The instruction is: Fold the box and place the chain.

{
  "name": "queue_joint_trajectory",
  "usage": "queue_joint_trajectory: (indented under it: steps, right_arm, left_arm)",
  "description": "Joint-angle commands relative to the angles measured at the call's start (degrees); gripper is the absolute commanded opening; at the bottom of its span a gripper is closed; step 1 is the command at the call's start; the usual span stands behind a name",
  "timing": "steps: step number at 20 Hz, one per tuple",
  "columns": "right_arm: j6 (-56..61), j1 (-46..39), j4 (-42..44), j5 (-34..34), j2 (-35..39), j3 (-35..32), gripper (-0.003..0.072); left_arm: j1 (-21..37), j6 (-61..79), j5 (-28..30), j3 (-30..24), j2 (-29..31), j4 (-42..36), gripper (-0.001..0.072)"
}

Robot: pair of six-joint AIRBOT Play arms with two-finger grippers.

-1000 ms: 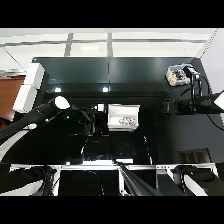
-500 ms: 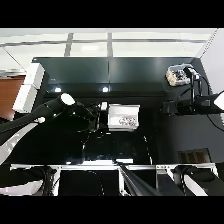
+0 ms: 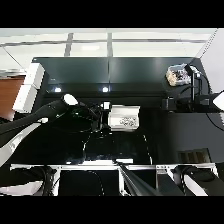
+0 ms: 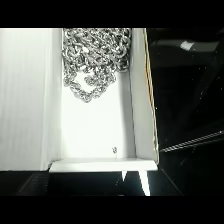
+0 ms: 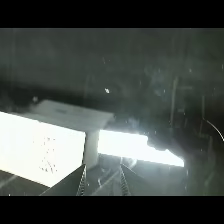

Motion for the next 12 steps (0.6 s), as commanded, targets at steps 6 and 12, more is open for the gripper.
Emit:
queue_joint_trajectory:
  steps: [6, 12]
  right_arm:
    - [-4.76, 3.91, 12.63, -18.91, -10.34, -0.20, 0.0630]
    - [-52.13, 6.14, 19.21, -10.16, -16.65, 0.63, 0.0627]
  left_arm:
    - [-0.13, -0.15, 0.48, 0.04, -0.11, -1.27, 0.0505]
    - [-0.13, -0.15, 0.48, 0.04, -0.11, -1.25, 0.0505]
